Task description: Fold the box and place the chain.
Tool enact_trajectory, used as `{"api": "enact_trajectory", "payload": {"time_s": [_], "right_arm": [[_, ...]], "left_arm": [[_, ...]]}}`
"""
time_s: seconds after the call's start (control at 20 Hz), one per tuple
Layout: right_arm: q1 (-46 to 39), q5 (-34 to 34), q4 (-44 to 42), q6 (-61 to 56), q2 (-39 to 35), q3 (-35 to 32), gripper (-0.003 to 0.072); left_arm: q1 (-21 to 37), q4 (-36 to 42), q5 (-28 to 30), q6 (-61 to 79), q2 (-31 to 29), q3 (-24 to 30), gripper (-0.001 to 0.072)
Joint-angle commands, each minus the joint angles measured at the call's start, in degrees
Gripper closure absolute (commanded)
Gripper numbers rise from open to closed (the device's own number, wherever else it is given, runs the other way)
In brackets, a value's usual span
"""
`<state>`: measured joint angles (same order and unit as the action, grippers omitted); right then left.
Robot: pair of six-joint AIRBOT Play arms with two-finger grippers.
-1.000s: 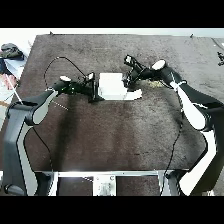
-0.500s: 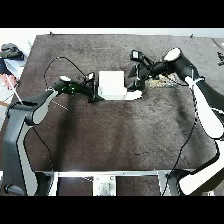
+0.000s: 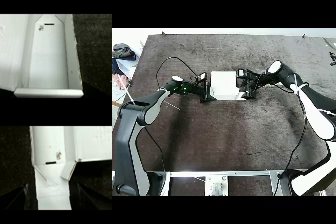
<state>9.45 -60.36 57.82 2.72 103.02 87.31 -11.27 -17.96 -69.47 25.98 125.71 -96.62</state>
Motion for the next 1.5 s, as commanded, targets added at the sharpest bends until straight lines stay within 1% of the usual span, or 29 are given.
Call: {"api": "enact_trajectory", "payload": {"time_s": [0.0, 0.05, 0.2, 0.45, 0.55, 0.8, 0.85, 0.9, 1.45], "right_arm": [[0.66, 2.99, -0.2, 3.8, 0.96, -0.76, -0.0018], [0.7, 3.02, -0.66, 3.8, 1.33, -0.76, 0.0096], [0.7, 4.48, -1.55, 4.26, 1.92, -0.74, 0.01], [0.72, 4.59, -5.2, 4.87, 2.34, -0.76, 0.0104], [0.72, 4.46, -5.27, 5.05, 3.19, -0.76, 0.0338], [0.76, 3.89, -7.15, 5.27, 4.5, -0.74, 0.0344], [0.76, 3.93, -7.5, 5.27, 4.5, -0.74, 0.043], [0.76, 3.8, -8.07, 5.25, 4.5, -0.76, 0.0464], [1.09, 4.31, -13.11, 8.31, 4.52, -0.76, 0.0463]], "left_arm": [[0.02, 0.0, 0.02, 0.0, 0.0, 0.0, 0.0181], [0.02, -0.02, 0.02, 0.0, 0.0, 0.0, 0.0181], [0.02, 0.0, 0.02, 0.0, 0.0, 0.0, 0.0182], [0.02, 0.0, 0.0, 0.0, 0.0, 0.0, 0.0182], [0.02, 0.0, 0.02, 0.0, 0.0, 0.0, 0.0182], [0.02, 0.0, 0.0, 0.0, 0.0, 0.0, 0.0181], [0.02, 0.0, 0.02, 0.0, 0.0, 0.0, 0.0181], [0.02, 0.0, 0.0, 0.0, 0.0, 0.0, 0.0182], [0.02, 0.0, 0.0, 0.0, 0.0, 0.0, 0.0181]]}}
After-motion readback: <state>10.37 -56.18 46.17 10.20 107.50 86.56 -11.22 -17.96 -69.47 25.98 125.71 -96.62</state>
